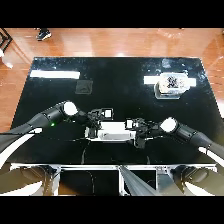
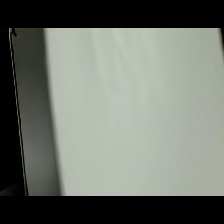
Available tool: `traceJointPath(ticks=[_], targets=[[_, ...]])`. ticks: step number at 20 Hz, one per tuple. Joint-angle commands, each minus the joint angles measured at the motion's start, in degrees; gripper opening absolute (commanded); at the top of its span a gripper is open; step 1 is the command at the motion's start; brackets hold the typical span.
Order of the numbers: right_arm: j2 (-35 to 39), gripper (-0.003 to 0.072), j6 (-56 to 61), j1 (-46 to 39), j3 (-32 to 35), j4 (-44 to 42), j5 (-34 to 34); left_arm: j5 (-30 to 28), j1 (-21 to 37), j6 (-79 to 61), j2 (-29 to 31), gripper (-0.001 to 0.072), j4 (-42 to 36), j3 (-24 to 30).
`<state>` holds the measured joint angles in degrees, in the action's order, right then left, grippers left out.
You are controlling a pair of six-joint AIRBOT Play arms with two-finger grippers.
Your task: Fold the box and place the chain.
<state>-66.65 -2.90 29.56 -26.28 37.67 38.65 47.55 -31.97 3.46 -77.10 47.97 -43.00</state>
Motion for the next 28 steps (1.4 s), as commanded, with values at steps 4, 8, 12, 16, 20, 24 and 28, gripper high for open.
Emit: traceJointPath(ticks=[4, 8, 12, 16, 20, 24, 28], targets=[[-0.02, 0.0704, 0.07, -0.15, 0.04, -0.15, 0.15, -0.11, -0.02, -0.04, -0.04, 0.0024, 0.00, 0.00], [-0.02, 0.0704, 0.07, -0.15, 0.04, -0.13, 1.68, 0.11, -0.02, -0.04, -0.04, 0.0024, 0.00, 0.00], [-0.02, 0.0705, 0.07, -0.15, 0.04, -0.13, 2.25, 0.09, -0.02, -0.02, -0.04, 0.0024, 0.02, 0.00], [-0.02, 0.0704, 0.07, -0.15, 0.04, 0.26, 2.29, 0.09, -0.02, -0.04, -0.04, 0.0024, 0.00, 0.00], [-0.02, 0.0704, 0.04, -0.17, 0.04, 0.31, 2.27, 0.09, -0.02, -0.04, -0.04, 0.0024, 0.00, 0.00], [-0.02, 0.0704, 0.07, -0.17, 0.04, 0.50, 2.27, 0.11, -0.02, -0.02, -0.04, 0.0024, 0.02, 0.00], [-0.02, 0.0705, 0.09, -0.15, 0.04, 1.40, 2.27, 0.09, -0.02, -0.02, -0.04, 0.0024, 0.02, 0.00]])
